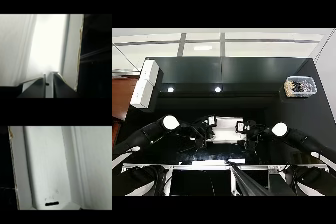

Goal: Fold the box and place the chain.

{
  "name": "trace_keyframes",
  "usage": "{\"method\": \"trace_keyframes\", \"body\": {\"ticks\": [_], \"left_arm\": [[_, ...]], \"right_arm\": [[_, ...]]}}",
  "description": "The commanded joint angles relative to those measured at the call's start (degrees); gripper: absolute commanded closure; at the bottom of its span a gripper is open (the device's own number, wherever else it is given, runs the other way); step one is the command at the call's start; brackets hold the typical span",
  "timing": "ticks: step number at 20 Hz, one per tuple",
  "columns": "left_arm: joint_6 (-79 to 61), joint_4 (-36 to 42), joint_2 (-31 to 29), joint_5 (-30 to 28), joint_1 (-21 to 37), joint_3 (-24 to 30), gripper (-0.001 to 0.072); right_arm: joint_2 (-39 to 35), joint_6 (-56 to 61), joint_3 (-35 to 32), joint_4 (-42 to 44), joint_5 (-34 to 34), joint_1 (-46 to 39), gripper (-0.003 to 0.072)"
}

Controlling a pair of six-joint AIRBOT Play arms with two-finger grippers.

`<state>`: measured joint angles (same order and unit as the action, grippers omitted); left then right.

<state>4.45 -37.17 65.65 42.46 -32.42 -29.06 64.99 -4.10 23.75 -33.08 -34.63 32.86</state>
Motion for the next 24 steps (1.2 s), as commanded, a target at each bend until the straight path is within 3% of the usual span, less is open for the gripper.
{"method": "trace_keyframes", "body": {"ticks": [1,8,10,11,13,14,15,16,17,18,19,20,24], "left_arm": [[-0.1,3.0,0.7,-1.8,-0.2,0.0,0.0601],[-0.1,-1.1,0.7,-1.5,-1.0,0.0,0.059],[-0.1,-1.3,0.7,-1.7,-1.6,0.0,0.042],[-0.1,-1.2,0.7,-1.7,-1.6,0.0,0.0391],[-0.1,-1.3,0.7,-1.9,-1.6,0.0,0.0401],[-0.1,-1.3,0.7,-1.9,-1.6,0.0,0.0482],[0.0,-1.3,0.7,-1.9,-1.6,0.0,0.049],[0.0,-1.1,0.7,-1.9,-1.6,0.0,0.042],[0.0,-1.1,0.7,-1.9,-1.6,0.0,0.0276],[0.0,-1.1,0.7,-1.8,-1.6,0.0,0.0256],[0.2,-1.2,0.6,-1.8,-1.6,0.0,0.0408],[0.9,-1.8,0.2,-1.6,-1.4,-0.1,0.0682],[9.7,-5.9,-6.2,-1.1,4.5,-0.1,0.0678]], "right_arm": [[0.0,0.0,0.0,0.0,0.0,0.0,0.0165],[0.0,0.0,0.0,0.0,0.0,0.0,0.0165],[0.0,0.0,0.0,0.0,0.0,0.0,0.0165],[0.0,0.0,0.0,0.0,0.0,0.0,0.0165],[0.0,0.0,0.0,0.0,0.0,0.0,0.0165],[0.0,0.0,0.0,0.0,0.0,0.0,0.0165],[0.0,0.0,0.0,0.0,0.0,0.0,0.0165],[0.0,0.0,0.0,0.0,0.0,0.0,0.0165],[0.0,0.0,0.0,0.0,0.0,0.0,0.0165],[0.0,0.0,0.0,0.0,0.0,0.0,0.0165],[0.0,0.0,0.0,0.0,0.0,0.0,0.0165],[0.0,0.0,0.0,0.0,0.0,0.0,0.0165],[0.0,0.0,0.0,0.0,0.0,0.0,0.0165]]}}
